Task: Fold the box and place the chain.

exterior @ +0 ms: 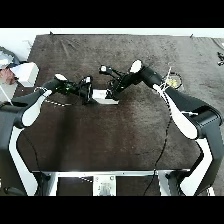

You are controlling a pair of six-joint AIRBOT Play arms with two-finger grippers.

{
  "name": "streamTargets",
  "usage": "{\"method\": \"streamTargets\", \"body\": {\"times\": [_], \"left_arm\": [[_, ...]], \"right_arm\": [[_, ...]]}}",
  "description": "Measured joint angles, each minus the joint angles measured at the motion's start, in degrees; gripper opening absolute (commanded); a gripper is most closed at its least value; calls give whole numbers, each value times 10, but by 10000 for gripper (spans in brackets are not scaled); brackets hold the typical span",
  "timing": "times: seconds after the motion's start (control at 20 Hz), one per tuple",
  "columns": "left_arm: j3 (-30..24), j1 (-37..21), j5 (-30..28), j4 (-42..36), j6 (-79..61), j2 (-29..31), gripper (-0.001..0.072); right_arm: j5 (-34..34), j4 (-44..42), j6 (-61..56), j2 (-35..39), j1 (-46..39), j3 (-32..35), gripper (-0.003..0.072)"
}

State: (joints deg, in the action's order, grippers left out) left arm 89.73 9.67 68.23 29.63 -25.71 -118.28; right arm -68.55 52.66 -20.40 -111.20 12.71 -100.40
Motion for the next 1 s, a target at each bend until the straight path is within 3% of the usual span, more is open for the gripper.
{"method": "streamTargets", "body": {"times": [0.3,0.35,0.4,0.6,1.0], "left_arm": [[0,0,-1,0,3,0,362],[0,0,-2,0,3,0,362],[0,0,-2,-1,3,0,362],[0,0,-2,-1,3,0,362],[0,0,-2,-1,-1,0,362]], "right_arm": [[-12,-55,0,7,-22,8,292],[-9,-76,4,9,-30,9,114],[-4,-98,6,10,-36,9,-13],[0,-141,9,7,-50,9,-14],[-40,-147,-32,-42,-54,16,-16]]}}
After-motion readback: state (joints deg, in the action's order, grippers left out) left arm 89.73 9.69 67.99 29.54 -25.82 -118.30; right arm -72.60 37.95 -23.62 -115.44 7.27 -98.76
